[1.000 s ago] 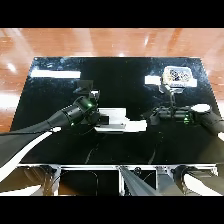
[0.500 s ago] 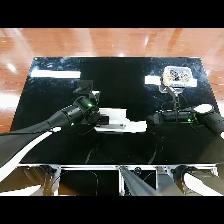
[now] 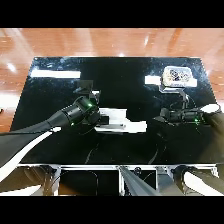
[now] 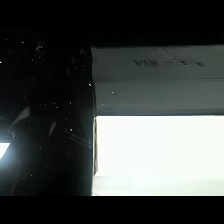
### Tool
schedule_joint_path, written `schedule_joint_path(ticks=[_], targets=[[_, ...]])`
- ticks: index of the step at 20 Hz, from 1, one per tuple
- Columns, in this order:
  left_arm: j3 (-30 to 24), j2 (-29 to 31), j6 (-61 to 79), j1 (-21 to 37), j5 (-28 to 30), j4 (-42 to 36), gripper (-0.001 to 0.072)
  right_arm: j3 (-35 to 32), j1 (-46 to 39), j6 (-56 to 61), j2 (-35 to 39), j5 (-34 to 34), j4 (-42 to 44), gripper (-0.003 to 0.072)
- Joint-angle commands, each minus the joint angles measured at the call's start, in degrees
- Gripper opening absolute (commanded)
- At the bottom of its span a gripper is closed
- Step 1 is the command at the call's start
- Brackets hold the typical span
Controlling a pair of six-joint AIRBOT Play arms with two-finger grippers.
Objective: Fold the box and place the chain.
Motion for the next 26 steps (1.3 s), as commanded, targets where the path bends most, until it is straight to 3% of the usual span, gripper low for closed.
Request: schedule_joint_path(ticks=[1,6,11,17,26], targets=[[0.0,0.0,0.0,0.0,0.6,0.0,0.0026,0.0,0.2,9.7,-0.1,2.6,-5.0,0.0035],[0.0,0.0,0.0,0.0,0.9,0.0,0.0026,0.0,6.0,13.5,-0.6,1.4,-10.5,0.0035],[0.0,0.0,0.0,0.0,0.9,-0.2,0.0026,0.0,13.4,13.6,-3.0,0.7,-8.7,0.0035],[0.0,0.0,0.0,0.0,0.8,-0.2,0.0026,0.1,21.6,13.5,-3.1,-8.0,-2.5,0.0035],[0.0,0.0,0.0,0.0,0.9,-0.2,0.0026,0.2,24.5,11.8,-3.1,-9.2,1.7,0.0036]])
